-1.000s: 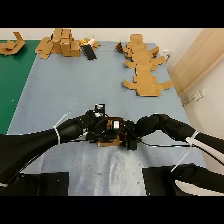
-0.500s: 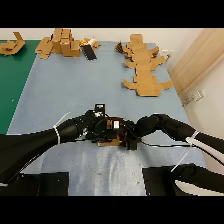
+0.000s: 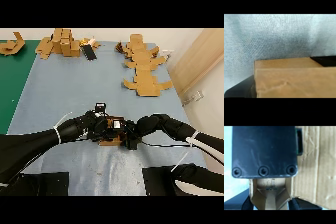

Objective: Fold the box.

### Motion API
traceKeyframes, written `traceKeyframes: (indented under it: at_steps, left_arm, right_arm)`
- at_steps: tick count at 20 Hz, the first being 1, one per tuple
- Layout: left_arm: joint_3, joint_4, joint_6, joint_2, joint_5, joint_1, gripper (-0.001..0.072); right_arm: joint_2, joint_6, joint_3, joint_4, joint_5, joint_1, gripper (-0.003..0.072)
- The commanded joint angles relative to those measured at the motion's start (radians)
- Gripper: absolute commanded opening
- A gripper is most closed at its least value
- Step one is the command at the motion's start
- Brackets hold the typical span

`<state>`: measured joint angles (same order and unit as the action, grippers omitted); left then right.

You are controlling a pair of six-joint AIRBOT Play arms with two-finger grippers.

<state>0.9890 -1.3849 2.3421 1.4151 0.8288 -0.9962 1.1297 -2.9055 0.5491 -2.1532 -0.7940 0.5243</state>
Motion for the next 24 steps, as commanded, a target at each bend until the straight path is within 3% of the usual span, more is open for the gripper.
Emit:
traceKeyframes:
  at_steps: [1, 13, 24]
  left_arm:
    - [0.001, 0.001, 0.0, 0.0, 0.053, -0.001, 0.0432]
    - [0.064, -0.133, 0.034, 0.0, 0.158, -0.002, 0.0432]
    - [0.066, -0.138, 0.029, 0.026, 0.211, -0.009, 0.043]
  right_arm:
    - [-0.001, -0.001, 0.0, -0.001, -0.001, 0.001, 0.0502]
    - [-0.001, -0.001, 0.0, -0.001, -0.001, 0.001, 0.0502]
    - [-0.001, -0.001, 0.0, -0.001, -0.001, 0.001, 0.0502]
